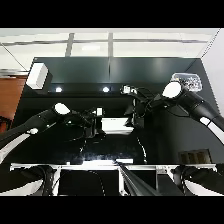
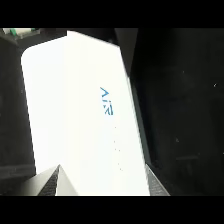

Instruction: Fold the box and place the chain.

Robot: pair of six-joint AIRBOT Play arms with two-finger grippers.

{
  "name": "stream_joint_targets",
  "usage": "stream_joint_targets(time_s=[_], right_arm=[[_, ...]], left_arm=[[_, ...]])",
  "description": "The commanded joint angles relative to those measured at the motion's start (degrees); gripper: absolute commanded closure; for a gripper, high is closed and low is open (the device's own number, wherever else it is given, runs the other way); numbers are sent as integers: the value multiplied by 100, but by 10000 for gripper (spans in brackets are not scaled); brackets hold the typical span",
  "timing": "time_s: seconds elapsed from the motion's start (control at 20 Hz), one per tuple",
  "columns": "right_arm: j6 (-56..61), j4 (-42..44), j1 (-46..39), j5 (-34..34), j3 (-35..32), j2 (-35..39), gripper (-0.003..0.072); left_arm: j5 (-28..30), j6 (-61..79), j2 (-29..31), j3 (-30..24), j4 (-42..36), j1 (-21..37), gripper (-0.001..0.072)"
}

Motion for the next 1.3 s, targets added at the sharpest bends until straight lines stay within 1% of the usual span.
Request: stream_joint_targets(time_s=[0.0, 0.1, 0.15, 0.2, 0.4, 0.5, 0.55, 1.25], right_arm=[[-39, -57, 13, -129, -140, -2, 45], [-42, -37, 13, -197, -175, -2, 45], [-44, -37, 13, -197, -175, -2, 62], [-42, -35, 13, -188, -175, -2, 183], [-44, 9, 15, -184, -175, -2, 191], [-39, 9, 15, -164, -175, -2, 420], [-39, 7, 15, -162, -175, -2, 440], [-33, 9, 15, -57, -264, -2, 439]], left_arm=[[0, 0, -4, 4, 2, -4, 207], [0, 0, -4, 4, 2, -4, 207], [0, 0, -4, 4, 2, -4, 207], [0, 0, -4, 4, 2, -4, 207], [0, 0, -2, 4, 2, -4, 207], [0, 0, -2, 4, 2, -4, 206], [2, 0, -2, 4, 2, -4, 207], [0, 0, -4, 4, 2, -4, 207]])
